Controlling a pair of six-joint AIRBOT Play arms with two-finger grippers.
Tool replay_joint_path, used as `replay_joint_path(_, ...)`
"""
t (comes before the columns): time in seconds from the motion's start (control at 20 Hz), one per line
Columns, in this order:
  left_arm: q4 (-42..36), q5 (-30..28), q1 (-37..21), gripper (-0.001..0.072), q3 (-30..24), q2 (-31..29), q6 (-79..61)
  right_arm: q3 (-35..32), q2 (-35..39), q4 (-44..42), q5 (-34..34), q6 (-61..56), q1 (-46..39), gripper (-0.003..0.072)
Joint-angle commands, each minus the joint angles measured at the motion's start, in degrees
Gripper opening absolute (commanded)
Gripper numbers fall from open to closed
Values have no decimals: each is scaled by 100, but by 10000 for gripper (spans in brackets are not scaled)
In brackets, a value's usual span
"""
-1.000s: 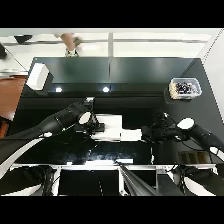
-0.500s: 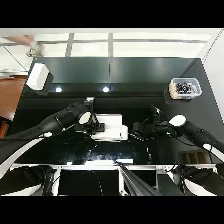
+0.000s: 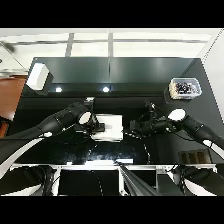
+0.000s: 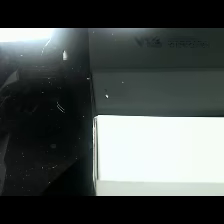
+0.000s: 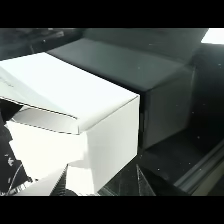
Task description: Fold the box and place the chain.
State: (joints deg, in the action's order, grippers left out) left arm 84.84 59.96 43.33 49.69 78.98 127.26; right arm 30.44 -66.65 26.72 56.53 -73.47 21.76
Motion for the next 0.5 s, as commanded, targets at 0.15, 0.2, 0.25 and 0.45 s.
replay_joint_path(0.15,-9,37,-2,27,2,4,2,129,-2,59,-304,-98,466,470)
replay_joint_path(0.2,-9,37,-2,27,2,4,2,186,-2,157,-479,-249,573,470)
replay_joint_path(0.25,-9,37,-2,27,2,4,2,273,-2,321,-645,-446,680,470)
replay_joint_path(0.45,-9,37,-2,27,2,4,2,737,-4,1486,-1139,-1836,1259,469)
